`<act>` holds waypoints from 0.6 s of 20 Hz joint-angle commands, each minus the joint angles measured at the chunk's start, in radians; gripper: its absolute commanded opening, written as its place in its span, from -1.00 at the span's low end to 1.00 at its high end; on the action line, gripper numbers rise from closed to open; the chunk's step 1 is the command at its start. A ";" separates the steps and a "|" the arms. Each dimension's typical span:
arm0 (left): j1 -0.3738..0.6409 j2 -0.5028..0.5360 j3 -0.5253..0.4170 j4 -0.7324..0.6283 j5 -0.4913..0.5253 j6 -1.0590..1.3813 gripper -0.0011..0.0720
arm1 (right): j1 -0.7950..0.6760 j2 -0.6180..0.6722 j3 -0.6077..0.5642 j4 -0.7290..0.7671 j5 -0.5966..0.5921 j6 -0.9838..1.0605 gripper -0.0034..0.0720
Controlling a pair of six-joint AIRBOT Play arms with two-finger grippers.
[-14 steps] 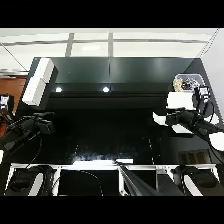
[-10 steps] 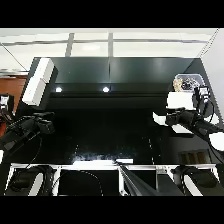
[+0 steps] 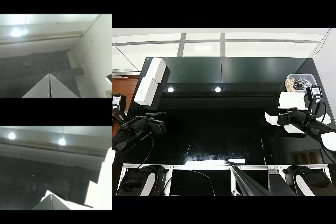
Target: Fold the box and place the chain.
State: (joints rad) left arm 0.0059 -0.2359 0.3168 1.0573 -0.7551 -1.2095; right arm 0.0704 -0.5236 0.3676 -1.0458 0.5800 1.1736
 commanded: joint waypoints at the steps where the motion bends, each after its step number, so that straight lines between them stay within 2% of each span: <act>1: 0.000 0.001 0.000 0.000 0.000 0.000 -0.88 | 0.000 0.000 -0.001 0.001 -0.001 0.001 -0.87; 4: 0.000 0.001 0.000 -0.003 0.021 0.002 -0.88 | 0.000 0.000 -0.001 0.002 -0.002 0.000 -0.87; 7: 0.000 0.001 0.000 -0.003 0.127 0.001 -0.88 | 0.000 0.000 -0.001 0.005 -0.035 0.001 -0.87; 8: 0.000 0.000 0.000 -0.021 0.156 -0.003 -0.88 | 0.000 0.000 -0.001 0.009 -0.087 0.000 -0.87; 10: -0.001 -0.006 -0.001 -0.081 0.219 -0.003 -0.88 | -0.020 -0.008 0.019 0.009 -0.293 0.031 -0.88; 11: -0.001 -0.012 -0.001 -0.108 0.240 -0.003 -0.88 | -0.070 -0.035 0.065 0.009 -0.370 0.080 -0.88; 12: -0.001 -0.019 -0.001 -0.134 0.252 -0.003 -0.88 | -0.151 -0.087 0.129 0.008 -0.391 0.100 -0.88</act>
State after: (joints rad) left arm 0.0059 -0.2440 0.3161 0.9943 -0.5812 -1.2110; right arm 0.0162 -0.5533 0.4149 -1.0367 0.3672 1.2072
